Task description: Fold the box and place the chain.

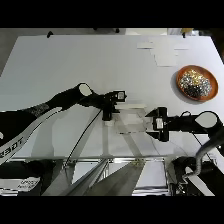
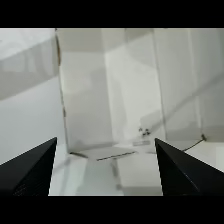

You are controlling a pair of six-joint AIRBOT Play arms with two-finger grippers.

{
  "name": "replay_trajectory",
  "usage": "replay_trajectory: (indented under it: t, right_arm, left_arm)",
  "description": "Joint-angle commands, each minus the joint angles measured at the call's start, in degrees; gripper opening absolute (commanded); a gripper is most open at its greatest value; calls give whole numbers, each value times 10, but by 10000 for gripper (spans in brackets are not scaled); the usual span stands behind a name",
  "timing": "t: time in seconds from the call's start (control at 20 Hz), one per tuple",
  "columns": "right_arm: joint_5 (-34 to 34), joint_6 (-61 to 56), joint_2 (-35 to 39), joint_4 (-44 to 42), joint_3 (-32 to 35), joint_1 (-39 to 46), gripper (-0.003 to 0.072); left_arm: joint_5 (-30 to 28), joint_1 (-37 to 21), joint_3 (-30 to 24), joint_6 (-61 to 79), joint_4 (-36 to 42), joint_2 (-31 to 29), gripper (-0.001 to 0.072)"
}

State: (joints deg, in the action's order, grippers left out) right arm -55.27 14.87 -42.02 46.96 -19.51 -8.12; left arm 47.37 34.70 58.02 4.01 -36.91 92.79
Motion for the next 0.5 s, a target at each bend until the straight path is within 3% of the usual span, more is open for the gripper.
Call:
replay_trajectory:
  t: [0.0, 0.2, 0.35, 0.45]
  right_arm:
    - [59, -120, 61, 108, 31, -42, 657]
    - [118, -132, 70, 108, 60, -80, 662]
    - [170, -129, 69, 23, 60, -111, 661]
    - [198, -129, 66, 10, 60, -136, 660]
  left_arm:
    - [0, 0, 0, 0, 0, 0, 11]
    - [0, 0, 0, 0, 0, 0, 11]
    - [0, 0, 0, 0, 0, 0, 11]
    - [0, 0, 0, 0, 0, 0, 11]
